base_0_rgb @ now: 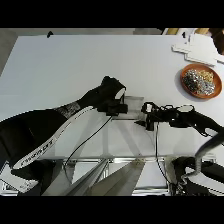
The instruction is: Fold the box and place the chain.
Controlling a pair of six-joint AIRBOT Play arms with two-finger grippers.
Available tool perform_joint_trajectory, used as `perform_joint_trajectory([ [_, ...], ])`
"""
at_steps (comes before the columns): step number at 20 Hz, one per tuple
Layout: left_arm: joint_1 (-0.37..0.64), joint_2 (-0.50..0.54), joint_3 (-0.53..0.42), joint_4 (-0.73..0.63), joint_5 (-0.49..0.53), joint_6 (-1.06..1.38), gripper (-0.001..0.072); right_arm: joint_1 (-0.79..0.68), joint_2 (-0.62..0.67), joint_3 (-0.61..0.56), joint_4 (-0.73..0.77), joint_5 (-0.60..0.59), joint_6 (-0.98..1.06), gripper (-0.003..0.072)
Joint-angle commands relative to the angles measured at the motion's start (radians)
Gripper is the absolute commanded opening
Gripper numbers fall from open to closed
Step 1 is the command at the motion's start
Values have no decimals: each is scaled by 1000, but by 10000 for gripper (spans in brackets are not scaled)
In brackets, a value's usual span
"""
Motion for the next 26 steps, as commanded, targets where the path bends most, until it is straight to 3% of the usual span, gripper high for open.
perform_joint_trajectory([
  [1, 3, 0, 0, -1, -13, 0, 262, -1, 0, 1, 0, 0, 0, 339],
  [9, 15, 4, 0, -3, -49, 36, 271, -1, 0, 1, 0, 0, 1, 339],
  [10, 15, 4, 0, -2, -43, 37, 249, -1, 0, 1, 0, 0, 0, 339],
  [12, 15, 4, 0, -1, -35, 37, 96, -1, 0, 1, 0, 0, 1, 339],
  [13, 15, 4, 0, -1, -32, 37, 76, -1, 0, 1, 0, 0, 1, 339],
  [26, 20, 11, 0, -21, -65, 99, 95, -1, 0, 1, 0, 0, 1, 339],
])
